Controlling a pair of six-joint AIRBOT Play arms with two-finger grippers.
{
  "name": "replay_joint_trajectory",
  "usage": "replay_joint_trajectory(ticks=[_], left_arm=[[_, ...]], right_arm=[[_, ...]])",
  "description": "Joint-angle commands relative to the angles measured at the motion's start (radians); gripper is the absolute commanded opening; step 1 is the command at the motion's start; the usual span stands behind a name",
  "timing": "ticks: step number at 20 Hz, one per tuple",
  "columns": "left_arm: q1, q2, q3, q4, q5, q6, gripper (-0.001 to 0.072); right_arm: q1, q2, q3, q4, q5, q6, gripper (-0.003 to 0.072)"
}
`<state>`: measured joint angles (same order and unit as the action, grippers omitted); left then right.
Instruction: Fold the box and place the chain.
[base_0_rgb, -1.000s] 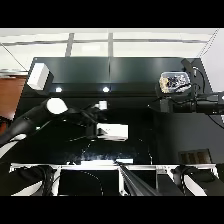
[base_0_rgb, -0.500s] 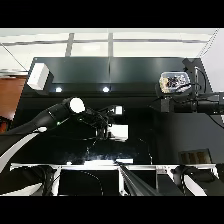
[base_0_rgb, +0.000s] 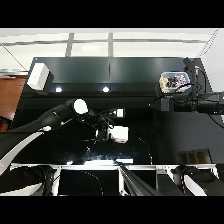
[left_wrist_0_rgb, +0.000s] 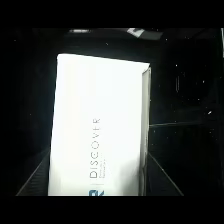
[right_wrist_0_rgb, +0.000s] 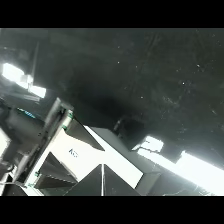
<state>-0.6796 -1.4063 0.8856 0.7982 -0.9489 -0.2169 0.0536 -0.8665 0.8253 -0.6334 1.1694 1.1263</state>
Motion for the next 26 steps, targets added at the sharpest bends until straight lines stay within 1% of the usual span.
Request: replay_joint_trajectory(ticks=[1,3,4,5,6,7,8,10,12,14,16,18,20,22,23,24,26], left_arm=[[-0.011,-0.044,0.0,0.009,0.035,0.005,0.0711],[-0.018,-0.066,0.0,0.005,0.069,0.007,0.071],[-0.021,-0.076,0.0,0.006,0.07,0.026,0.0708],[-0.024,-0.078,0.001,0.018,0.056,0.07,0.069],[-0.024,-0.073,0.002,0.038,0.05,0.077,0.0617],[-0.021,-0.063,0.005,0.067,0.048,0.047,0.0429],[-0.011,-0.048,0.009,0.109,0.047,-0.007,0.031],[0.045,0.005,0.007,0.171,0.031,-0.079,0.031],[0.161,0.063,0.007,0.2,-0.029,-0.129,0.031],[0.328,0.112,0.007,0.201,-0.109,-0.169,0.031],[0.526,0.143,0.006,0.227,-0.166,-0.251,0.031],[0.743,0.153,0.006,0.265,-0.193,-0.359,0.031],[0.926,0.152,0.007,0.266,-0.203,-0.394,0.031],[1.077,0.152,0.007,0.268,-0.182,-0.393,0.0311],[1.138,0.152,0.007,0.267,-0.147,-0.392,0.0312],[1.182,0.152,0.007,0.267,-0.097,-0.393,0.0312],[1.245,0.148,0.007,0.267,0.068,-0.393,0.0311]], right_arm=[[-0.001,0.001,0.001,0.0,-0.01,0.0,0.0016],[-0.001,0.001,0.001,0.0,-0.011,0.0,0.0016],[-0.001,0.001,0.001,0.0,-0.012,0.0,0.0015],[-0.001,0.001,0.001,0.0,-0.016,0.0,0.0015],[-0.001,0.001,0.001,0.0,-0.024,0.0,0.0015],[-0.002,0.001,0.001,0.0,-0.03,0.0,0.0015],[-0.002,0.001,0.001,0.0,-0.033,0.0,0.0016],[-0.002,0.001,0.001,0.0,-0.033,0.0,0.0016],[-0.002,0.001,0.001,0.0,-0.033,0.0,0.0016],[-0.002,0.001,0.001,0.0,-0.035,-0.001,0.0015],[-0.002,0.001,0.001,-0.001,-0.042,-0.001,0.0016],[-0.002,0.001,0.001,-0.005,-0.055,-0.001,0.0016],[-0.002,0.001,0.001,-0.014,-0.071,-0.001,0.0016],[-0.002,0.001,0.001,-0.014,-0.083,-0.001,0.0015],[-0.002,0.001,0.001,-0.014,-0.084,-0.001,0.0015],[-0.002,0.001,0.001,-0.014,-0.084,0.0,0.0015],[-0.002,0.001,0.001,-0.014,-0.08,0.003,0.0016]])
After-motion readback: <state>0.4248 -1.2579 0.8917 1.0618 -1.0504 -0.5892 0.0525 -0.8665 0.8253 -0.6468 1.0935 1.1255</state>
